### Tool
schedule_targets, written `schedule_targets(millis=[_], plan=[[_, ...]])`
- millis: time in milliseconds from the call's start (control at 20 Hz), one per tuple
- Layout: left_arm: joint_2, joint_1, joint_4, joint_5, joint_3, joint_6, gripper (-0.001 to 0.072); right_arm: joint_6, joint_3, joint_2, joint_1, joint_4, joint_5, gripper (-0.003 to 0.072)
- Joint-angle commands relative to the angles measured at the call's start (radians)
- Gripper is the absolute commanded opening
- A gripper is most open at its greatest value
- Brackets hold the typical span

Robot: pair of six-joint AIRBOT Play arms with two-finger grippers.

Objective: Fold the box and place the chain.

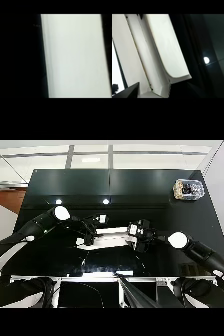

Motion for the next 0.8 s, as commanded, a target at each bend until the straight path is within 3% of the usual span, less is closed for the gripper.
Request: schedule_targets(millis=[0,200,750], plan=[[0.001,0.000,0.000,0.002,0.001,0.000,0.0032,-0.031,0.000,-0.015,-0.001,0.044,0.044,0.0706],[0.001,0.000,0.000,0.002,0.001,0.000,0.0032,-0.038,0.000,-0.088,0.021,0.049,0.133,0.0706],[0.001,0.000,0.000,0.005,0.000,0.000,0.0032,-0.178,0.000,-0.187,0.032,0.140,0.106,0.0705]])
